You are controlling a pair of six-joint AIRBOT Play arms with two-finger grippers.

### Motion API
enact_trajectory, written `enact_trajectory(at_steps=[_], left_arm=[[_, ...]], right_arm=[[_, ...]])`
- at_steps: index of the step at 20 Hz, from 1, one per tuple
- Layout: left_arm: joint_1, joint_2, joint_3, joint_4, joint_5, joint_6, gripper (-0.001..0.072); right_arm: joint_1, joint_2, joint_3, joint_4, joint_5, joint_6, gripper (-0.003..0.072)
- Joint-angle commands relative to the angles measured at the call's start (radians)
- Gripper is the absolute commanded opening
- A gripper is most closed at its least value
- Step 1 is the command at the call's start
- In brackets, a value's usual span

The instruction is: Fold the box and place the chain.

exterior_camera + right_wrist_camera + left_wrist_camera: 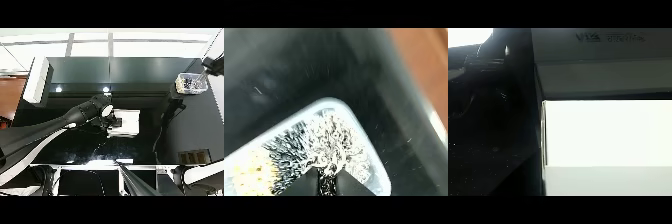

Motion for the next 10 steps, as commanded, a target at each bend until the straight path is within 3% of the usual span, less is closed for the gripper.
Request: enact_trajectory(at_steps=[1,10], left_arm=[[0.0,-0.001,0.0,0.002,0.0,0.0,0.003],[0.0,-0.001,0.0,-0.002,-0.003,0.0,0.003]], right_arm=[[0.0,0.12,0.001,0.008,-0.018,-0.072,0.0017],[0.005,0.471,0.001,0.21,-0.133,-0.215,0.0018]])
